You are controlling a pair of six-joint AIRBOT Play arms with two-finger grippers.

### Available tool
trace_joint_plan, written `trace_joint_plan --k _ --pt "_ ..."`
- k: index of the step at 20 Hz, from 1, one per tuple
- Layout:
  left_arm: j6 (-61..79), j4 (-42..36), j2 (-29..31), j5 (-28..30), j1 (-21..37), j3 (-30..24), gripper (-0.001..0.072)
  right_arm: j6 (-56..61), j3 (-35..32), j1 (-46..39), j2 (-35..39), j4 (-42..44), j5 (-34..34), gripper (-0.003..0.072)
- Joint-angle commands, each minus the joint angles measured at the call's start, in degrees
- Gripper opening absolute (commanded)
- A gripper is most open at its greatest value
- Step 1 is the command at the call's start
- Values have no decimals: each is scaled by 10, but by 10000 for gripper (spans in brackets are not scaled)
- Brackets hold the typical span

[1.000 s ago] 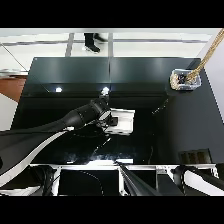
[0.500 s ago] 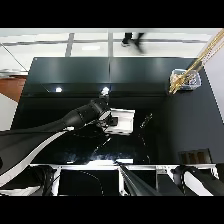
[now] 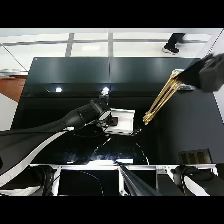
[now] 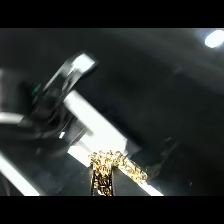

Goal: Fold the box and place the chain.

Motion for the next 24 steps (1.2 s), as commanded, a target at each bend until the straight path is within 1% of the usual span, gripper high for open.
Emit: trace_joint_plan --k 1,4,5,9,12,14,17,20,22,24 --pt "0 1 0 1 0 0 28 -9 -36 52 1 34 -5 33" --pt "0 3 0 1 0 0 28 -35 -55 66 1 129 -39 32" --pt "0 3 0 1 0 0 28 -39 -60 71 1 149 -56 32" --pt "0 2 0 1 0 0 28 -41 -61 80 0 146 -108 32" --pt "0 2 0 1 0 0 27 -40 -72 80 -3 119 -97 32" --pt "0 2 0 1 0 0 27 -40 -107 80 -3 115 -94 32" --pt "0 2 0 1 0 0 28 -40 -182 80 -3 120 -107 32" --pt "0 2 0 0 0 0 28 -40 -251 107 -3 126 -151 32" --pt "0 2 0 0 0 0 27 -40 -282 134 -5 126 -190 33" --pt "0 2 0 0 0 0 28 -40 -291 142 -7 116 -200 33"
